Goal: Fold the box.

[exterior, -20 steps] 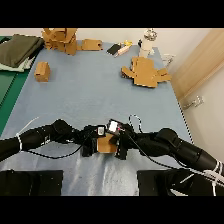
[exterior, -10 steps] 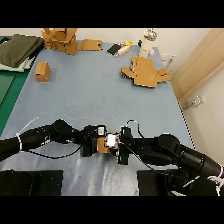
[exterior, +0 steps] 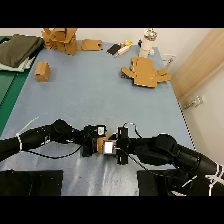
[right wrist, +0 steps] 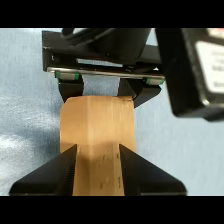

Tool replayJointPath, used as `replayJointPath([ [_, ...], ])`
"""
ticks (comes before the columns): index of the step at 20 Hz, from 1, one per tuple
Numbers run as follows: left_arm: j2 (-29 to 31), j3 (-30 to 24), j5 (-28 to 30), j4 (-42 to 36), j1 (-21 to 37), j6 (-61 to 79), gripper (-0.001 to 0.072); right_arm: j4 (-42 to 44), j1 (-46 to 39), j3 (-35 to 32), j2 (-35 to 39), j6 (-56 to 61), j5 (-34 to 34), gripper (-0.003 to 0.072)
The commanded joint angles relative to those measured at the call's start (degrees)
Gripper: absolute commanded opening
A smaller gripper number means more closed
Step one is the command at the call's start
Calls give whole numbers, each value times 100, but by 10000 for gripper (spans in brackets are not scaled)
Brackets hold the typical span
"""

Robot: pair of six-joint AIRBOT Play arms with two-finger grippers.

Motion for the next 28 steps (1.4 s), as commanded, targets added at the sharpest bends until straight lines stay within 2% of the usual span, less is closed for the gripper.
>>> replayJointPath([
  [1,-2,-2,2,0,2,2,351,-293,168,-28,-72,-81,243,419],
  [5,-2,-2,0,0,2,2,350,-442,297,-138,-83,0,297,419],
  [12,-2,-2,2,0,2,2,351,-1375,302,-162,-81,540,382,386],
  [14,-2,-2,0,0,2,2,350,-1384,302,-162,-22,581,380,334],
  [17,-2,-2,4,0,0,2,350,-1381,302,-162,74,588,380,326],
  [18,-2,-2,7,0,2,2,351,-1384,302,-162,103,588,382,278],
  [23,-2,-2,0,0,2,2,351,-1366,302,-162,249,586,413,277],
  [25,-2,-2,4,0,2,2,351,-1368,302,-162,297,586,461,217],
  [28,-2,-2,2,0,2,2,351,-1370,302,-162,310,586,518,213],
])
